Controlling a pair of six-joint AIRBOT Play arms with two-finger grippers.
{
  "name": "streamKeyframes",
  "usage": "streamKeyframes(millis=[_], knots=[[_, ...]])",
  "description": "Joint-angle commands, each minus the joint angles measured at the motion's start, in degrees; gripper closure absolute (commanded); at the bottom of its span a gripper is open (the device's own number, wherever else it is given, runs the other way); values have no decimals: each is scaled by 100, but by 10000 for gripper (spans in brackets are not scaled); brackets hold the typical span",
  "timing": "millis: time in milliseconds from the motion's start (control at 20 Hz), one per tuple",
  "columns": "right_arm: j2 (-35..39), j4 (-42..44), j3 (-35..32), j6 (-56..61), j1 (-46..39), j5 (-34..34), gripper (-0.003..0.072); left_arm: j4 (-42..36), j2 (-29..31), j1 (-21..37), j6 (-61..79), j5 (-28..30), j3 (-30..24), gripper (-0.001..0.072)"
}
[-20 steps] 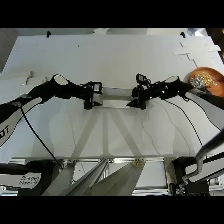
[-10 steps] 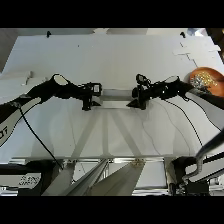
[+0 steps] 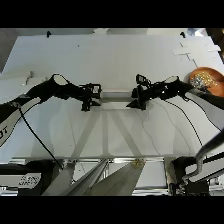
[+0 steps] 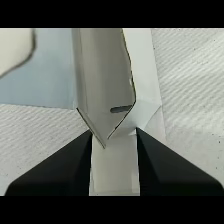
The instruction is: Fold the box and place the chain.
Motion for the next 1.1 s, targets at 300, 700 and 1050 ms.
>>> streamKeyframes(millis=[300,700,1050], knots=[[-2,11,7,4,0,-17,358,24,7,66,2,-85,0,278],[-2,13,7,4,0,-17,358,138,92,179,2,-402,-2,282],[-2,13,7,4,0,-17,358,-262,81,160,385,-422,-2,432]])
